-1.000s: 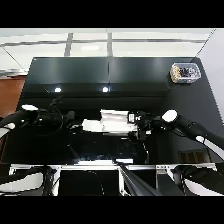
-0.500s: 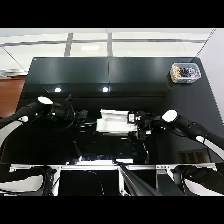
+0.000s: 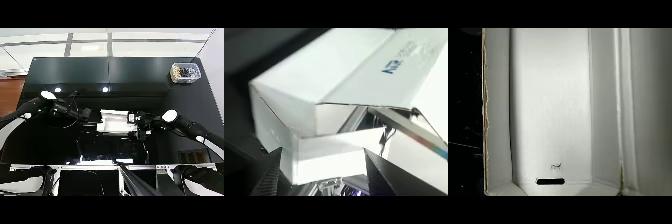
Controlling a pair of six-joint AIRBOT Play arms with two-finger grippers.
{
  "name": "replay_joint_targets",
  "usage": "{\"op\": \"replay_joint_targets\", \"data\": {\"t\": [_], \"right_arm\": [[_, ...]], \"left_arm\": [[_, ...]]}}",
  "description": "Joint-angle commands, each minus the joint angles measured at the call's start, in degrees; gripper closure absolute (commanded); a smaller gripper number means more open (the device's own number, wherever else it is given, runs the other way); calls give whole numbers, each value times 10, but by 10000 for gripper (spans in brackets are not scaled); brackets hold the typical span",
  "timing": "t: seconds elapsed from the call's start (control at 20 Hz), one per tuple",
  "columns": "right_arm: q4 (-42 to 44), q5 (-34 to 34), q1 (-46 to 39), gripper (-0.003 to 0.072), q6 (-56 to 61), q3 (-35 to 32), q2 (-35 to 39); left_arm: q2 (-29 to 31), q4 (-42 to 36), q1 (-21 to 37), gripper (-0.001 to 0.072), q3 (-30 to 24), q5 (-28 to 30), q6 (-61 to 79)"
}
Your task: Fold the box and place the chain.
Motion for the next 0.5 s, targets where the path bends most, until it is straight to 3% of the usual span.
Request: {"op": "replay_joint_targets", "data": {"t": [0.0, 0.15, 0.25, 0.45], "right_arm": [[0, 0, 0, 506, 0, 0, 0], [0, 0, 0, 506, 0, 0, 0], [0, 0, 0, 506, 0, 0, 0], [0, 0, 0, 506, 0, 0, 0]], "left_arm": [[0, 0, -26, 168, 3, 3, -24], [0, 26, -28, 173, 17, 3, -54], [0, 54, -30, 213, 32, 4, -84], [0, 142, -56, 213, 74, 16, -157]]}}
